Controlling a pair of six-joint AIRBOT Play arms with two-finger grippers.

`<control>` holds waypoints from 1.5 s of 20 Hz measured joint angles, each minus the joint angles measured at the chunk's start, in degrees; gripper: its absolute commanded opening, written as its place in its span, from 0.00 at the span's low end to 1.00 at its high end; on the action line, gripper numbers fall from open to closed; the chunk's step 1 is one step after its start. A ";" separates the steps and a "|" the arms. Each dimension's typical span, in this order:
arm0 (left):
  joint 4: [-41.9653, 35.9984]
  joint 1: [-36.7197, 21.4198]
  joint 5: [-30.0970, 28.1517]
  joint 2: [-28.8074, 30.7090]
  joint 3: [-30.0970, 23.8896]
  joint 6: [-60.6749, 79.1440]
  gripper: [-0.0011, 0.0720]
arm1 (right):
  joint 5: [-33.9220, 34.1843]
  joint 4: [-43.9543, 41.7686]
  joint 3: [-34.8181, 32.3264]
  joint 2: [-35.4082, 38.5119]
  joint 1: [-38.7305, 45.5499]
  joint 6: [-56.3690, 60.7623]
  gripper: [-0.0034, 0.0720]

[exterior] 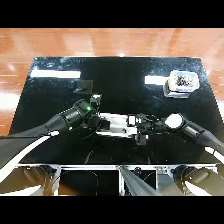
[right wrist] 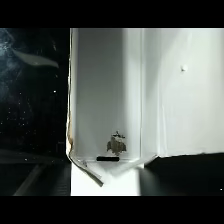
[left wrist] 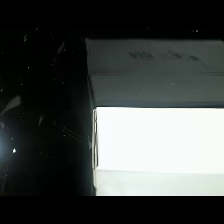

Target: Fold the box and place the chain.

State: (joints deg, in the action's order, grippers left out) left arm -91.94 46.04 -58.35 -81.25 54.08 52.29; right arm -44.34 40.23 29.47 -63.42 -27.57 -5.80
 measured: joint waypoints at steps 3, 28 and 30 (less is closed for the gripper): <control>-0.02 0.00 0.20 0.00 0.00 -0.07 0.04 | 0.20 -1.33 0.00 -0.02 -0.04 -1.09 0.34; -1.53 0.00 0.22 -0.02 0.00 -0.17 0.04 | 9.22 -6.88 0.00 -1.81 -5.01 1.64 0.08; -1.68 0.00 0.22 -0.02 0.00 -0.13 0.04 | 7.39 -5.33 0.00 -0.83 -2.69 7.72 0.08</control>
